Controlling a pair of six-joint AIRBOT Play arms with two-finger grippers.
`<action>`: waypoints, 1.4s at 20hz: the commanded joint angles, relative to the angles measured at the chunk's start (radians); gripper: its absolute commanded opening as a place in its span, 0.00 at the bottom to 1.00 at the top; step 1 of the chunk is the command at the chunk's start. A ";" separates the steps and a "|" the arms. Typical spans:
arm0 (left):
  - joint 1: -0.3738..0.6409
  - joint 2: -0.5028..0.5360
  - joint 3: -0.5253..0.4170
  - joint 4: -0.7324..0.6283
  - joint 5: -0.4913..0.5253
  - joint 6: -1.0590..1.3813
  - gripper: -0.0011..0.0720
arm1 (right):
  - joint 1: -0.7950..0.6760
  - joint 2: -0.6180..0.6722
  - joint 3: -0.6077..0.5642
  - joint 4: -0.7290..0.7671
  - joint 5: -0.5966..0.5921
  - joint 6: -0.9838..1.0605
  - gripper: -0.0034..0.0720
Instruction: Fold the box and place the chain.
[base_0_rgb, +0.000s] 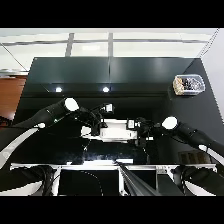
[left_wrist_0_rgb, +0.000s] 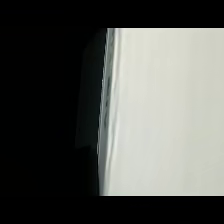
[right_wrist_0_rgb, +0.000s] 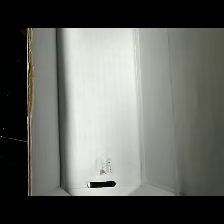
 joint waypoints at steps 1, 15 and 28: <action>0.000 -0.001 0.000 0.000 -0.001 -0.001 0.06 | 0.005 -0.001 0.000 -0.006 -0.013 0.004 0.91; 0.008 0.023 0.001 0.003 -0.042 -0.021 0.62 | 0.005 -0.001 -0.001 -0.012 -0.012 0.003 0.61; 0.038 0.308 -0.009 0.410 -0.508 -0.698 0.06 | 0.005 -0.001 -0.001 -0.022 0.003 -0.031 0.61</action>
